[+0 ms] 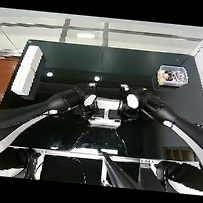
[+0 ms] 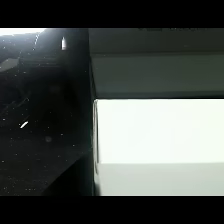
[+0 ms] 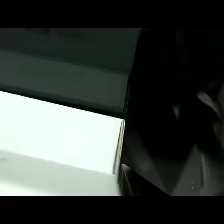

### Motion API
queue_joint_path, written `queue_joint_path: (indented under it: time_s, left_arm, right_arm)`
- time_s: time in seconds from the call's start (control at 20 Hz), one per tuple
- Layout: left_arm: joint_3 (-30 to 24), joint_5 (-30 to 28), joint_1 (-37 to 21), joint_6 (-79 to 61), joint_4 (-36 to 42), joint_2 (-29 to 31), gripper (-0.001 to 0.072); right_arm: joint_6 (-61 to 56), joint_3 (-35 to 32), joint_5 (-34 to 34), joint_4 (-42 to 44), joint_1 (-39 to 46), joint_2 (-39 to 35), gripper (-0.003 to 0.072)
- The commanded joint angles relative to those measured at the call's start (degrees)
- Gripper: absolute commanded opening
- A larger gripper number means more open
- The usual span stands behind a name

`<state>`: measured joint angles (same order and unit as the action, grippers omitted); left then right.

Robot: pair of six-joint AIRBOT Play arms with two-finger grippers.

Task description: Fold the box and place the chain.

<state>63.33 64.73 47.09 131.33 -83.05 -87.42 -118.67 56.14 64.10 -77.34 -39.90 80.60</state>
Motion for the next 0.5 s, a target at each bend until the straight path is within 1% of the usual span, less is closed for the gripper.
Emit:
queue_joint_path:
  time_s: [0.0, 0.05, 0.3, 0.35, 0.45]
  left_arm:
    - [-0.02, 0.07, -0.02, 0.02, -0.04, 0.00, 0.0022]
    - [-0.02, 0.07, -0.02, 0.02, -0.04, 0.00, 0.0022]
    - [-0.02, 0.07, -0.02, 0.02, -0.04, 0.00, 0.0022]
    - [-0.02, 0.07, -0.02, 0.02, -0.04, 0.00, 0.0022]
    - [-0.02, 0.07, -0.02, 0.02, -0.04, 0.00, 0.0022]
  right_arm:
    - [-7.04, 1.09, 2.14, -5.22, -3.02, 1.92, 0.0093]
    - [-7.13, 1.09, 1.90, -5.07, -3.02, 1.92, 0.0010]
    - [-7.21, 1.09, 1.70, -4.72, -2.97, 1.92, 0.0018]
    - [-7.19, 1.09, 1.70, -4.68, -2.97, 1.92, 0.0097]
    - [-7.19, 1.09, 1.60, -4.66, -2.97, 1.92, 0.0087]
